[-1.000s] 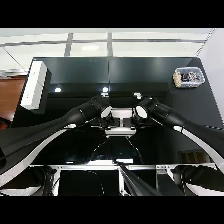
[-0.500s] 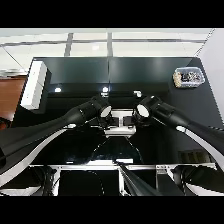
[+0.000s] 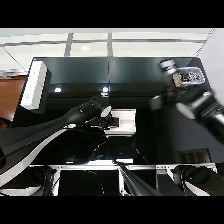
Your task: Fold the box and place the chain.
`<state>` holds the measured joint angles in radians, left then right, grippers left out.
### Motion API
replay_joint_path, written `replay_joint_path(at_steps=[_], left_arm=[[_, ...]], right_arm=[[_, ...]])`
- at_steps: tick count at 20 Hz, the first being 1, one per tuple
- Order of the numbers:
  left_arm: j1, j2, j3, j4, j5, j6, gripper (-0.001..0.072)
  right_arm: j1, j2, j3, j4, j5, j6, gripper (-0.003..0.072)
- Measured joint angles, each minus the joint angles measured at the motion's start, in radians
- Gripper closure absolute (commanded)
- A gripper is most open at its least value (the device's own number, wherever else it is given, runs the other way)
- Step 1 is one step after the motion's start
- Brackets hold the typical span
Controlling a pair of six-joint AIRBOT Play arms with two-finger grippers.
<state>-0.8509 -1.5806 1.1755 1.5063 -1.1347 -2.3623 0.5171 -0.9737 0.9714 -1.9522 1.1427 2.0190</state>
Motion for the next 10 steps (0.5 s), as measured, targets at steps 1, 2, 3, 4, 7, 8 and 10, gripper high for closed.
replay_joint_path(at_steps=[1, 2, 3, 4, 7, 8, 10], left_arm=[[0.0, 0.0, 0.0, 0.0, 0.0, 0.0, 0.068], [0.0, 0.0, 0.0, 0.0, 0.0, 0.0, 0.068], [0.0, 0.0, 0.0, 0.0, 0.0, 0.0, 0.068], [0.0, 0.0, 0.0, 0.0, 0.0, 0.0, 0.068], [0.0, 0.0, 0.0, 0.0, 0.0, 0.0, 0.068], [0.0, 0.0, 0.0, 0.0, 0.0, 0.0, 0.068], [0.0, 0.0, 0.0, 0.0, 0.0, 0.0, 0.068]], right_arm=[[-0.066, 0.008, 0.0, -0.045, -0.031, -0.008, 0.0244], [-0.145, 0.01, 0.0, -0.073, -0.077, -0.024, 0.0244], [-0.227, 0.005, 0.0, -0.095, -0.137, -0.033, 0.0243], [-0.302, -0.006, 0.0, -0.102, -0.195, -0.041, 0.0127], [-0.51, -0.091, 0.008, -0.066, -0.367, -0.055, 0.0006], [-0.562, -0.136, 0.022, -0.035, -0.412, -0.061, 0.0006], [-0.642, -0.255, 0.09, 0.047, -0.461, -0.096, 0.0007]])
